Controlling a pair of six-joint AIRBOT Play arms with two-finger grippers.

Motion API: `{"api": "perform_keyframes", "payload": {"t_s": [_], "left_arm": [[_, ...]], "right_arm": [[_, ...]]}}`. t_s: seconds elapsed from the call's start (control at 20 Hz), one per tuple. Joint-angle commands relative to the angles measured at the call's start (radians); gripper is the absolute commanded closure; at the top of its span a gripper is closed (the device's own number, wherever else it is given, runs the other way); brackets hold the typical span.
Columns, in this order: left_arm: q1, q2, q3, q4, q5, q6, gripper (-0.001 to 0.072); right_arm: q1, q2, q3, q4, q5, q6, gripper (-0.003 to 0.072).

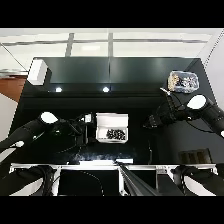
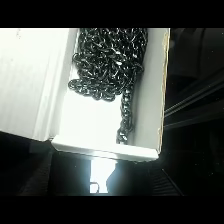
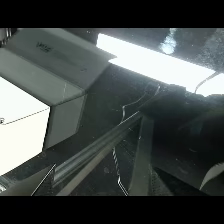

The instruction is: Fold the box and place the chain.

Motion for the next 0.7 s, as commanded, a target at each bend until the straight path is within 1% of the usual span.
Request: {"api": "perform_keyframes", "payload": {"t_s": [0.0,0.2,0.3,0.65], "left_arm": [[-0.003,-0.001,0.000,-0.003,-0.007,0.013,0.0008],[-0.034,-0.001,0.002,0.000,-0.004,0.038,0.0009],[-0.051,-0.001,0.002,0.006,0.021,0.028,0.0009],[-0.051,-0.001,0.003,0.005,0.031,0.016,0.0009]], "right_arm": [[0.001,0.001,0.000,0.000,0.000,0.001,-0.0012],[0.001,0.001,0.000,0.000,0.000,0.001,-0.0012],[0.001,0.001,0.000,0.000,0.000,0.002,-0.0012],[0.001,0.001,0.000,0.001,0.003,0.005,-0.0012]]}}
